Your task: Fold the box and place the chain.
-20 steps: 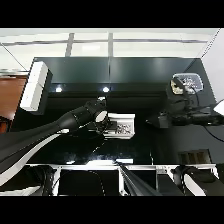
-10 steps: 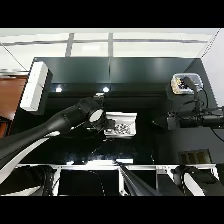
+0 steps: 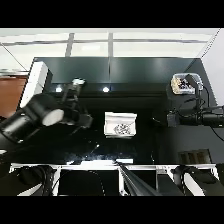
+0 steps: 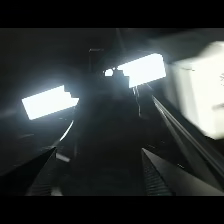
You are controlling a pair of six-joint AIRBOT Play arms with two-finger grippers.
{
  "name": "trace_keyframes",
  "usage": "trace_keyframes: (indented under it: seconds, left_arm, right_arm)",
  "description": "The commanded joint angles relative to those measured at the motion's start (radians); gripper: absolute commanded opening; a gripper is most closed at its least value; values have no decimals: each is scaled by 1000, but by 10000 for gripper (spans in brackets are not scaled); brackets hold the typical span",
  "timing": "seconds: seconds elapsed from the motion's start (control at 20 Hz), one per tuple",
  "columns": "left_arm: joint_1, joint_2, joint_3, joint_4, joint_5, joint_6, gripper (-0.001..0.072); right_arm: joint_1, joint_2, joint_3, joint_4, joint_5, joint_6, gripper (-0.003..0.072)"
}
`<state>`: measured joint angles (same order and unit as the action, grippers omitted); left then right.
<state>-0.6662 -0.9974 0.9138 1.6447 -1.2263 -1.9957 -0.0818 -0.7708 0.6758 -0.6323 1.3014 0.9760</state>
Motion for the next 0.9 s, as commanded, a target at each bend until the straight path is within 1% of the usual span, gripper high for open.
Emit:
trace_keyframes:
  seconds: [0.0, 0.05, 0.1, 0.15, 0.2, 0.25, 0.3, 0.45, 0.5, 0.6, 0.65, 0.7, 0.75, 0.85]
  left_arm:
    - [238, 90, -171, -311, 182, 227, 596]
    - [305, 92, -238, -529, 262, 412, 596]
    - [354, 86, -303, -764, 303, 675, 596]
    - [377, 75, -351, -941, 297, 946, 596]
    - [379, 60, -387, -1049, 275, 1189, 597]
    - [363, 43, -413, -1102, 269, 1386, 615]
    - [340, 27, -424, -1104, 281, 1511, 712]
    - [262, -15, -425, -1069, 309, 1909, 708]
    - [242, -21, -424, -1064, 332, 1991, 707]
    - [211, -27, -422, -1009, 382, 2080, 706]
    - [212, -42, -413, -971, 379, 2078, 707]
    - [218, -68, -407, -970, 375, 2078, 706]
    - [227, -97, -401, -998, 366, 2086, 706]
    - [246, -155, -380, -1077, 352, 2192, 706]
  right_arm:
    - [0, 0, 0, -2, -18, 0, 252]
    - [0, 0, 0, -2, -24, 0, 252]
    - [0, 0, 0, -2, -32, 0, 252]
    - [0, 0, 0, -3, -41, 0, 253]
    - [1, 0, 0, -8, -50, 0, 252]
    - [1, 0, 0, -13, -54, 0, 252]
    - [1, 0, 0, -18, -58, 0, 252]
    - [1, 0, 0, -24, -72, 0, 252]
    - [1, 0, 0, -23, -71, 1, 252]
    - [1, 0, 0, -23, -68, 2, 252]
    - [1, 0, 0, -23, -68, 3, 252]
    - [1, 0, 0, -23, -69, 4, 253]
    - [1, 0, 0, -23, -69, 4, 252]
    - [1, 0, 0, -23, -76, 4, 252]
